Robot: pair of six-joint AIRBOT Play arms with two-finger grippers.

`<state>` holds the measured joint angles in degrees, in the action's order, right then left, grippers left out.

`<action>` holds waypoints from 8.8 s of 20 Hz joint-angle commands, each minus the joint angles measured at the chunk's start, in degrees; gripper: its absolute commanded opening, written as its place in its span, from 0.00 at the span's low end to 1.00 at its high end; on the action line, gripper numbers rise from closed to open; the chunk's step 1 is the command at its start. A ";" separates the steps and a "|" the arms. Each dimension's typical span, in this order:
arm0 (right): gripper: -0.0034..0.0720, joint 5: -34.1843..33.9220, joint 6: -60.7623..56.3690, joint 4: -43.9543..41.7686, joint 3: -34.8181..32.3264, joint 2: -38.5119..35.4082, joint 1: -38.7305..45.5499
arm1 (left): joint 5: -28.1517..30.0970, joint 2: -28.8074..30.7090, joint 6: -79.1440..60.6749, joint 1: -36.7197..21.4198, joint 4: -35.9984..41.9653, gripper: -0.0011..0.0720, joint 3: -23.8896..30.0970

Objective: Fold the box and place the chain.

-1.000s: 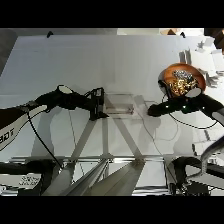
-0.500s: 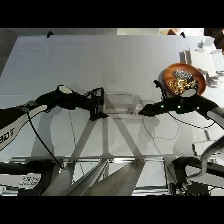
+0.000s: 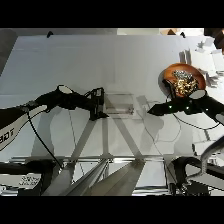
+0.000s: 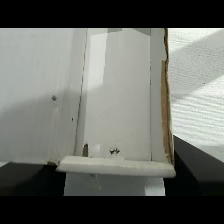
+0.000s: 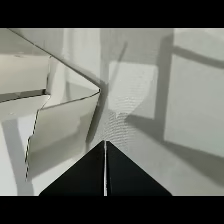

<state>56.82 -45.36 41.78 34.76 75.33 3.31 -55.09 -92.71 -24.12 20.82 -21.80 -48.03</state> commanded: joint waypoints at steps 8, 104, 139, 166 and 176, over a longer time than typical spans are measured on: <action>0.05 0.04 5.35 -15.61 -1.66 2.12 -5.03 | 0.00 0.00 -0.02 -0.02 -0.02 0.39 -0.02; 0.18 0.59 9.88 -31.50 -8.39 -1.16 -5.03 | 0.00 0.00 -0.02 0.00 -0.02 0.39 -0.02; 0.48 -6.97 12.24 -27.43 -8.39 -6.64 -10.78 | 0.00 0.00 -0.02 -0.02 -0.02 0.39 -0.02; 0.68 -33.68 -37.83 11.56 -0.70 -6.14 -30.38 | 0.00 0.00 -0.02 0.00 -0.02 0.39 -0.02; 0.68 -21.57 -49.55 28.50 7.10 -6.12 -31.43 | 0.00 0.00 -0.02 0.00 -0.02 0.39 -0.02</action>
<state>33.36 -91.88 67.26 39.53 69.17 -27.40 -55.13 -92.73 -24.16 20.84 -21.80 -48.03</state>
